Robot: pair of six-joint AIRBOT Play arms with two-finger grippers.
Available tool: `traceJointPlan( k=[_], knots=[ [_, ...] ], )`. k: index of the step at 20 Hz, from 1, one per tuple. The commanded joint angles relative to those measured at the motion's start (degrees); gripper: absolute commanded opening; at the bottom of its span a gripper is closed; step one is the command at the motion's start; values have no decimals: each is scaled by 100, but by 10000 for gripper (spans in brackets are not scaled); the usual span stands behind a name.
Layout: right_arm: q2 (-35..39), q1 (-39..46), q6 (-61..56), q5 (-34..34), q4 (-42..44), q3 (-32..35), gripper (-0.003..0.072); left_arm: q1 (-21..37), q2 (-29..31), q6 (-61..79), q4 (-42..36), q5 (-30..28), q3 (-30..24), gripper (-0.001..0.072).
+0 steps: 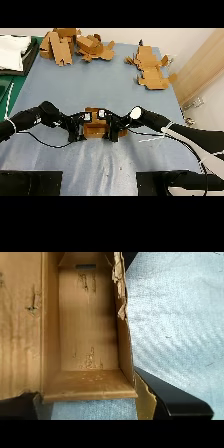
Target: Fold the box.
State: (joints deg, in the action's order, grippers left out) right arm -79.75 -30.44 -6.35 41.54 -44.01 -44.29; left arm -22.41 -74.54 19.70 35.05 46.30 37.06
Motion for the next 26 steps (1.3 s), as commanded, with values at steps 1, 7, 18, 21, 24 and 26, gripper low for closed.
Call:
traceJointPlan(
  k=[1, 7, 18, 21, 24, 26],
  knots=[
    [4, 0, -4, 0, 4, -2, 508, 0, -24, -138, 101, -68, -4, 690],
    [4, 0, -4, -2, 4, -2, 508, 2, -24, -282, 92, -289, -4, 690],
    [7, 0, -4, -2, 4, -2, 508, 0, -114, -83, 98, -278, -4, 379],
    [7, 2, -4, -2, 7, -2, 508, 0, -111, -85, 98, -284, -4, 378],
    [7, 0, -4, 0, 20, -2, 508, 0, -111, -87, 98, -282, -4, 379],
    [7, 0, -203, 13, 35, -2, 507, 0, -111, -87, 96, -280, -4, 378]
  ],
)
